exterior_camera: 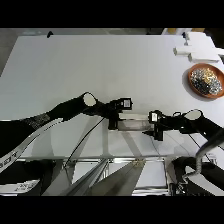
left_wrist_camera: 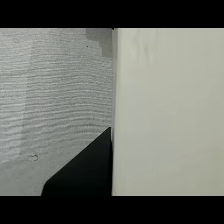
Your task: Fold the box and place the chain.
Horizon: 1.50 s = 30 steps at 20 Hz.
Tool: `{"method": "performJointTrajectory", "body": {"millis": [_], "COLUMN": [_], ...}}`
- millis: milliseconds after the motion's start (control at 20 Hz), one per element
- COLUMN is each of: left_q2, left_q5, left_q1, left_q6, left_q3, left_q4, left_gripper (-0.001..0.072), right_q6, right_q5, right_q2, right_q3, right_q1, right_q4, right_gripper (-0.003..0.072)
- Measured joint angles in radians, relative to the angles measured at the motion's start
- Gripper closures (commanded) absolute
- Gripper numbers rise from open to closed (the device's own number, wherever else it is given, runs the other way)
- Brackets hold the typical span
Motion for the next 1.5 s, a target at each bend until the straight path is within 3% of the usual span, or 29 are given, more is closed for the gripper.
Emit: {"method": "performJointTrajectory", "body": {"millis": [400,450,550,600,800,1000,1050,1100,1150,1350,1500], "left_q2": [0.000,0.000,0.000,0.009,0.070,0.163,0.190,0.216,0.243,0.320,0.335], "left_q5": [0.000,-0.001,-0.001,0.006,-0.021,-0.057,-0.078,-0.106,-0.137,-0.288,-0.322], "left_q1": [0.000,0.000,0.001,0.002,0.002,0.012,0.014,0.016,0.017,-0.007,-0.085], "left_q6": [0.000,0.000,-0.001,-0.001,-0.015,-0.159,-0.224,-0.288,-0.354,-0.520,-0.594], "left_q3": [0.000,0.000,-0.002,0.000,0.000,-0.001,-0.001,-0.001,-0.001,-0.001,-0.001], "left_q4": [0.000,0.000,0.019,0.007,0.039,0.213,0.272,0.327,0.383,0.490,0.515], "left_gripper": [0.0697,0.0629,0.0274,0.0161,0.0142,0.0164,0.0339,0.0589,0.0706,0.0708,0.0706], "right_q6": [0.000,0.000,-0.001,-0.001,-0.002,0.000,0.000,0.000,0.000,0.000,0.000], "right_q5": [-0.001,-0.001,-0.004,-0.004,-0.003,-0.002,-0.002,-0.002,-0.002,-0.001,-0.001], "right_q2": [0.000,0.000,0.000,0.000,0.000,0.000,0.000,0.000,0.000,0.000,0.000], "right_q3": [0.000,0.000,0.000,0.000,0.000,0.000,0.000,0.000,0.000,0.000,0.000], "right_q1": [0.000,0.000,0.000,0.000,0.000,0.000,0.000,0.000,0.000,0.000,0.000], "right_q4": [-0.003,-0.004,-0.003,-0.003,-0.004,-0.004,-0.004,-0.004,-0.004,-0.005,-0.005], "right_gripper": [0.0371,0.0371,0.0371,0.0371,0.0371,0.0371,0.0371,0.0371,0.0371,0.0371,0.0371]}}
